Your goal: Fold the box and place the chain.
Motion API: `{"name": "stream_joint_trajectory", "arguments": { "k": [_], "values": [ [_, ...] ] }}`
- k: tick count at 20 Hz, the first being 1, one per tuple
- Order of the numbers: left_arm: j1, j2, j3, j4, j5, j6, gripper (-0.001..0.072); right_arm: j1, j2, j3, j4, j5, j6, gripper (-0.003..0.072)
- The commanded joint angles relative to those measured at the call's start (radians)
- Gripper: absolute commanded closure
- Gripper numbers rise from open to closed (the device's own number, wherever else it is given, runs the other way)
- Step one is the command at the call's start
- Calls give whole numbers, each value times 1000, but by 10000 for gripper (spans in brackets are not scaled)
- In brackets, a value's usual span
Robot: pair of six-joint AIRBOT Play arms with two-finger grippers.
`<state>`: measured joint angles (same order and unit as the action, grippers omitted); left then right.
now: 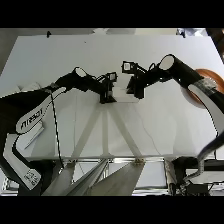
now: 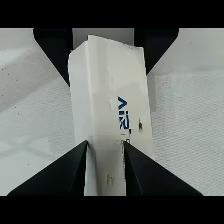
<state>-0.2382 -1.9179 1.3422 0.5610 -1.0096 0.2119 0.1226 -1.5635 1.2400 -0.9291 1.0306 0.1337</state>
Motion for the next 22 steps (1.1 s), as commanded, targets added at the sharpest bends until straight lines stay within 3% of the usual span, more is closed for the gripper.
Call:
{"name": "stream_joint_trajectory", "arguments": {
  "k": [1, 3, 8, 13, 15, 18, 22],
  "values": [
    [0, 0, 0, 1, -4, 1, 272, 1, 1, 0, -3, -20, 0, 518],
    [0, 0, 0, 1, -4, 1, 272, 1, 1, 0, -1, -33, 0, 583],
    [0, 0, 0, 1, -4, 1, 272, 1, 1, 0, -6, -10, 0, 582],
    [0, 0, 0, 1, -4, 1, 272, 1, -24, 0, -37, 85, 1, 580],
    [0, 0, 0, 1, -4, 1, 272, 1, -32, 0, -35, 88, 28, 500],
    [0, 0, 0, 1, -4, 1, 272, 1, -32, 0, -35, 87, 27, 477],
    [0, 0, 0, 1, -4, 1, 272, 1, -21, 0, -17, 75, 28, 351]
  ]
}}
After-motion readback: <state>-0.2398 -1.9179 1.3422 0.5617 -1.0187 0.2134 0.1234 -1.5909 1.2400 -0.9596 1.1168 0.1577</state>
